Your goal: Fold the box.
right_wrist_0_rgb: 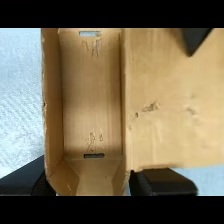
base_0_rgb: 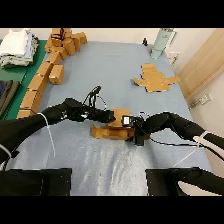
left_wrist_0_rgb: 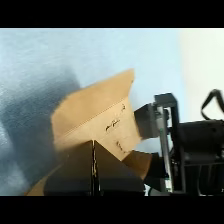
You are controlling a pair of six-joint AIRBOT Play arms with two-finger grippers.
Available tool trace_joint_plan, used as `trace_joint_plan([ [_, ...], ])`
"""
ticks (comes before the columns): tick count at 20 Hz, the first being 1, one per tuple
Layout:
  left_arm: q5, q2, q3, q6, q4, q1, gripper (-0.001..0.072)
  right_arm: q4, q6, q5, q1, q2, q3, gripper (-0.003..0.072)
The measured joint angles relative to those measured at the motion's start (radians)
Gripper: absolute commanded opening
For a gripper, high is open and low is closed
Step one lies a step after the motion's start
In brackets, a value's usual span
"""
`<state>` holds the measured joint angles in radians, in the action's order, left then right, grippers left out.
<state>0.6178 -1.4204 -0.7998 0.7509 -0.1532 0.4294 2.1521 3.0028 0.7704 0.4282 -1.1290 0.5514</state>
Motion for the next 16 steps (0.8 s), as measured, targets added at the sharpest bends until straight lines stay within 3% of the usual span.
trace_joint_plan([
  [8, -0.012, -0.052, -0.021, 0.075, -0.130, -0.003, 0.0011, -0.001, 0.001, 0.004, 0.000, 0.000, 0.000, 0.0582],
  [16, 0.079, -0.057, -0.112, 0.258, -0.385, -0.013, 0.0011, -0.001, 0.001, 0.003, 0.000, 0.000, 0.000, 0.0582],
])
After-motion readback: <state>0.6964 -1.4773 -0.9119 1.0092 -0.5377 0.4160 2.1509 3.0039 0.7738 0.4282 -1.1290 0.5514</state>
